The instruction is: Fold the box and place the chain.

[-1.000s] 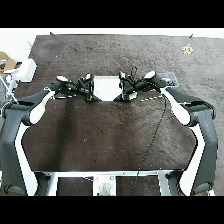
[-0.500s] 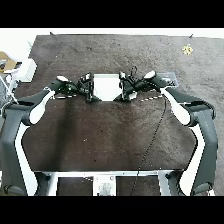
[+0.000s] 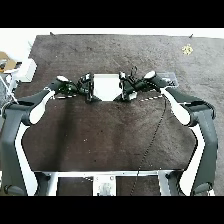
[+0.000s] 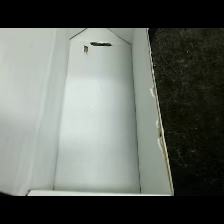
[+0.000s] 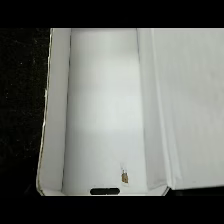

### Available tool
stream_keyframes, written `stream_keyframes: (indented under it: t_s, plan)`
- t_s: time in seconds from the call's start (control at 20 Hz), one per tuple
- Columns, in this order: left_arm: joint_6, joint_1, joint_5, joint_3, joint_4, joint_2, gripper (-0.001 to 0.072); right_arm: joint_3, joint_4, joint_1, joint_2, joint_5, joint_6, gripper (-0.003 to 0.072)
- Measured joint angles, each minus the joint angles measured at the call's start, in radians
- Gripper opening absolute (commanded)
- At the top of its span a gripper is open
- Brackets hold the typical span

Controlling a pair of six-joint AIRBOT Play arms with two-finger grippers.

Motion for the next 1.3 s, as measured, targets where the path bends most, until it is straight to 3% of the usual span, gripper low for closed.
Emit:
stream_keyframes:
  t_s: [1.1, 1.2, 1.3]
  plan:
    - [0.0, 0.0, -0.001, 0.0, 0.002, 0.0, 0.0291, 0.0, 0.0, 0.0, 0.0, 0.003, 0.0, 0.0448]
    - [0.0, 0.0, -0.001, 0.0, 0.003, 0.0, 0.029, 0.0, 0.0, 0.0, 0.0, 0.005, 0.0, 0.0687]
    - [0.0, 0.0, -0.002, 0.0, 0.003, 0.0, 0.0291, 0.0, -0.003, 0.0, 0.002, 0.013, 0.009, 0.0686]
